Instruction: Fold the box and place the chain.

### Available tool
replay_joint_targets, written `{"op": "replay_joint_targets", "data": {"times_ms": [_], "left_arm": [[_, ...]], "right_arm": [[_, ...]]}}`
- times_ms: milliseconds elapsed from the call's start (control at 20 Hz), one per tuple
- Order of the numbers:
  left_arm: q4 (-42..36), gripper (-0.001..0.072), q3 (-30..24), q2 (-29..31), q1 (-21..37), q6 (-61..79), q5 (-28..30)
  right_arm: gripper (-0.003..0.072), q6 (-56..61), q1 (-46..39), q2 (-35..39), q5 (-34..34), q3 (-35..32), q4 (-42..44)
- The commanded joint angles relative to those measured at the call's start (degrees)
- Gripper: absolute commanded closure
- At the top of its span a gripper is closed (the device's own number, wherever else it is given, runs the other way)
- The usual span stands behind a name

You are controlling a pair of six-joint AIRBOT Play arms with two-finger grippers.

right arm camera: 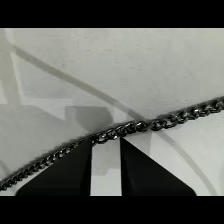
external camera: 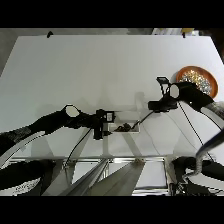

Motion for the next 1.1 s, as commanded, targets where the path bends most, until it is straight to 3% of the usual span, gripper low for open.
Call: {"op": "replay_joint_targets", "data": {"times_ms": [0,300,500,750,1050], "left_arm": [[0.02,0.0505,0.00,0.02,0.00,0.00,0.00],[0.02,0.0505,0.00,0.02,0.00,-0.02,0.00],[0.02,0.0505,0.00,0.02,0.00,0.00,0.00],[0.02,0.0505,0.00,0.02,0.00,0.00,0.00],[0.02,0.0505,0.00,0.02,0.00,0.00,0.00]], "right_arm": [[0.0653,-0.44,0.02,-0.04,0.04,-0.02,-0.31],[0.0671,-7.39,1.09,2.73,6.12,-0.02,-0.07],[0.0672,-7.87,3.37,10.58,6.93,-0.02,-0.04],[0.0671,-8.17,9.44,22.97,13.42,-0.02,4.90],[0.0671,-8.07,20.44,33.53,6.91,-0.02,19.61]]}}
